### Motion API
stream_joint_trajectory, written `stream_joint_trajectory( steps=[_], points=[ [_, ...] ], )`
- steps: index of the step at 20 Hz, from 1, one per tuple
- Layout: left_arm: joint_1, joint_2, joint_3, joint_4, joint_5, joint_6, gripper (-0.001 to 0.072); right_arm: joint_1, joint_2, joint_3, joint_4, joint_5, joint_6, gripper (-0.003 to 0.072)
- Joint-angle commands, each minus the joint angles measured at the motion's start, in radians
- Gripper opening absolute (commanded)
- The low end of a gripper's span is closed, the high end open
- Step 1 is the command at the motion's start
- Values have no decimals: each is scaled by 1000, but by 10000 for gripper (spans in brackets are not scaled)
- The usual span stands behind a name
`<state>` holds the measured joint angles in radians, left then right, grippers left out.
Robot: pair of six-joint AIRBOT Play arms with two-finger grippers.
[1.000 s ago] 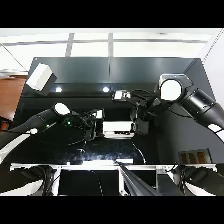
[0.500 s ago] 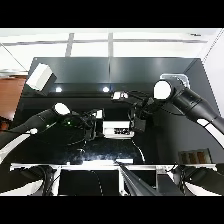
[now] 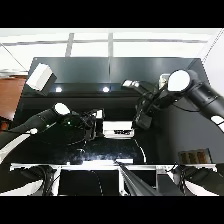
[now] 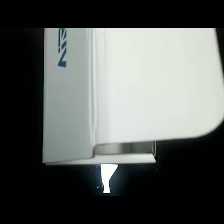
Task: Fold the box and place the chain.
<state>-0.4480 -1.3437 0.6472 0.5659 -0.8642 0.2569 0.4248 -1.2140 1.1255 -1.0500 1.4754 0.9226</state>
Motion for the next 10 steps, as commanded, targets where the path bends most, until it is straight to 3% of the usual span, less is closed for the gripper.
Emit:
stream_joint_trajectory(
  steps=[1,6,7,10],
  points=[
    [0,0,0,0,0,0,491,-114,3,-48,163,-24,2,689],
    [0,0,0,0,0,0,492,-154,-105,-98,166,-81,-278,688],
    [0,0,0,1,0,0,492,-154,-113,-98,169,-131,-299,688],
    [0,0,0,1,0,0,492,-151,-119,-97,193,-117,-361,688]
  ],
)
